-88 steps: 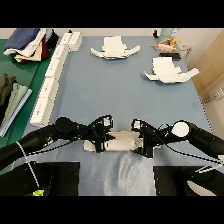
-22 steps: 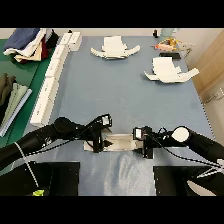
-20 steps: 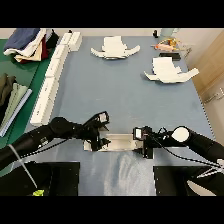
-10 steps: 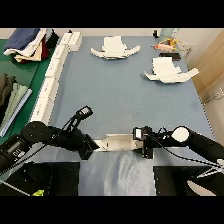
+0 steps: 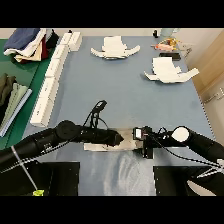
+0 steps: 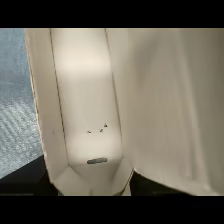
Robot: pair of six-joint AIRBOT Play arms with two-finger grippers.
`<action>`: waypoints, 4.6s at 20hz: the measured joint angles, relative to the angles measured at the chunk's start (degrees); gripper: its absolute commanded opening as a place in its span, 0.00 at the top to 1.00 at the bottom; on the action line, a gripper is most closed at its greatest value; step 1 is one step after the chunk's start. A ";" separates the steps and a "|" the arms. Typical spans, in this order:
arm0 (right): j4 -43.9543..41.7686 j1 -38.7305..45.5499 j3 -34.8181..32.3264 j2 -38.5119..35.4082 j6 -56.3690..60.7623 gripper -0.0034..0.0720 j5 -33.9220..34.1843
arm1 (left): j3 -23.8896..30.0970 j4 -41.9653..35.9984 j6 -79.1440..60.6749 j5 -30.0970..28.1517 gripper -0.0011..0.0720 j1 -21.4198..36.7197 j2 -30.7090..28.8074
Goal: Fold the box.
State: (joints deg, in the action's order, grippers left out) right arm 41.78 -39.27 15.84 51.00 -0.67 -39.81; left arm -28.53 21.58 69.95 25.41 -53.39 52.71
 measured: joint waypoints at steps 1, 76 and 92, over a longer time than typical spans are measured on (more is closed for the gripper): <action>0.00 0.00 0.00 0.00 -0.02 0.28 0.00 | -0.94 -0.98 0.79 -2.38 0.97 -0.31 1.70; 0.00 0.00 -0.02 0.02 0.00 0.28 -0.02 | 8.00 6.08 -70.86 13.90 0.85 16.17 1.99; 0.00 0.00 -0.02 0.02 0.00 0.28 -0.02 | 7.89 -2.12 -74.90 13.03 0.83 14.10 3.98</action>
State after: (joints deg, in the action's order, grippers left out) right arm 41.78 -39.27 15.81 51.03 -0.67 -39.83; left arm -20.64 19.46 -4.95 38.44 -39.29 56.69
